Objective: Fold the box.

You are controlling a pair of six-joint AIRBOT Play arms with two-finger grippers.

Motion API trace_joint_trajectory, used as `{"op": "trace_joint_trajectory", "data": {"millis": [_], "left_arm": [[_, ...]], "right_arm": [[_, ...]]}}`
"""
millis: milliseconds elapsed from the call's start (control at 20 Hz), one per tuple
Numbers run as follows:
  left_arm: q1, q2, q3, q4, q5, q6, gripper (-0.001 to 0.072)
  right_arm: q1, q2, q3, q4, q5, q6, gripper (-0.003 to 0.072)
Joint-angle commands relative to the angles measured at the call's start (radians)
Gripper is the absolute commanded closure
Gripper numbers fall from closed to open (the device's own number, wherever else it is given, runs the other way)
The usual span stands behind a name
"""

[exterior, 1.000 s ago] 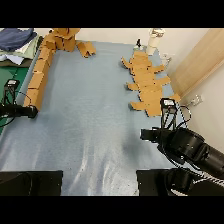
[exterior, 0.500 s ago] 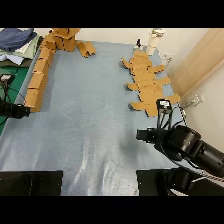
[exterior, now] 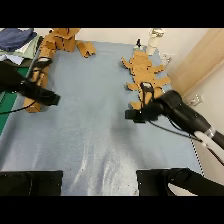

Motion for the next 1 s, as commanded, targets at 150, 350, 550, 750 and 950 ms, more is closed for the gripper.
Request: {"op": "trace_joint_trajectory", "data": {"millis": [150, 350, 550, 750, 950], "left_arm": [[-0.159, -0.252, 0.126, -0.007, -0.013, -0.146, 0.0698], [-0.161, -0.268, 0.126, -0.013, 0.007, -0.151, 0.0697], [-0.161, -0.268, 0.126, -0.013, 0.006, -0.15, 0.0697], [-0.161, -0.268, 0.126, -0.013, 0.006, -0.15, 0.0697], [-0.161, -0.268, 0.126, -0.013, 0.006, -0.15, 0.0697]], "right_arm": [[-0.032, -0.256, 0.259, 0.096, 0.022, -0.168, 0.0684], [-0.032, -0.298, 0.274, 0.15, 0.036, -0.2, 0.0683], [-0.032, -0.297, 0.274, 0.157, 0.021, -0.2, 0.0684], [-0.032, -0.298, 0.274, 0.156, 0.021, -0.2, 0.0683], [-0.032, -0.297, 0.274, 0.156, 0.021, -0.2, 0.0683]]}}
